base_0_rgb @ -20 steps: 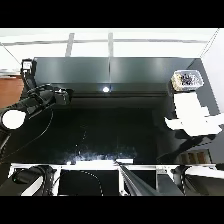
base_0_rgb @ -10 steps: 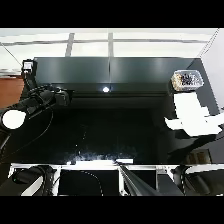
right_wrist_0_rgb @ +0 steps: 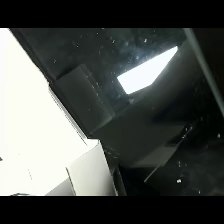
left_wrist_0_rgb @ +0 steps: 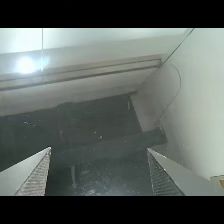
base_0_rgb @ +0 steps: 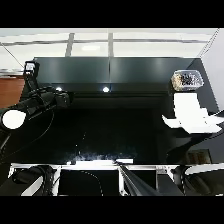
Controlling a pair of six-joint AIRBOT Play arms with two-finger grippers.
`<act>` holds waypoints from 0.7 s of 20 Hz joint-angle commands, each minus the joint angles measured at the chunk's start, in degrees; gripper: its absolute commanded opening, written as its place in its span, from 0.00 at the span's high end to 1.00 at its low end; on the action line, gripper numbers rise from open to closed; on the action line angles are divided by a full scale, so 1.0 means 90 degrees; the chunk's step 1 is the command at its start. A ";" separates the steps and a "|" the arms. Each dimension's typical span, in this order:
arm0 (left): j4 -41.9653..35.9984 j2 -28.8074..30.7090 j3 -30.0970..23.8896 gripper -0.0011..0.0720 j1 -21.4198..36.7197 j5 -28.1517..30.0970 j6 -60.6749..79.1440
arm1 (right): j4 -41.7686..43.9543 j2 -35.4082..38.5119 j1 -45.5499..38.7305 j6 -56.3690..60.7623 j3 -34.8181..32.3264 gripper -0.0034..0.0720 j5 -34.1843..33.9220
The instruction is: Fold the box and place the chain.
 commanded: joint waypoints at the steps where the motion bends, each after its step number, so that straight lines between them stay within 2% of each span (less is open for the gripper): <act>1: 0.0002 0.0000 0.0007 0.02 0.0000 -0.0058 0.0002 | 0.0095 0.0359 0.0053 -0.0087 -0.0044 0.84 -0.0051; 2: 0.0002 0.0000 0.0007 0.02 0.0000 -0.0080 0.0002 | 0.0362 0.0527 0.0051 -0.0257 -0.0170 0.88 -0.0049; 4: 0.0002 0.0000 0.0007 0.02 0.0000 -0.0121 0.0002 | 0.0726 0.0867 0.0063 -0.0401 -0.0597 0.88 -0.0073; 5: 0.0002 0.0000 0.0007 0.02 0.0000 -0.0121 0.0002 | 0.0760 0.1049 0.0085 -0.0432 -0.0884 0.95 -0.0092; 7: 0.0002 0.0000 0.0007 0.02 0.0000 -0.0121 0.0002 | 0.0974 0.1540 0.0153 -0.0566 -0.1608 0.94 -0.0211; 10: 0.0002 0.0000 0.0007 0.02 0.0000 -0.0121 0.0002 | 0.1921 0.2266 0.0308 -0.0862 -0.2416 0.94 -0.0211; 14: -0.0044 0.0000 0.0007 0.02 0.0000 -0.0119 -0.0007 | 0.2472 0.3160 0.1178 -0.0658 -0.3351 0.94 -0.0563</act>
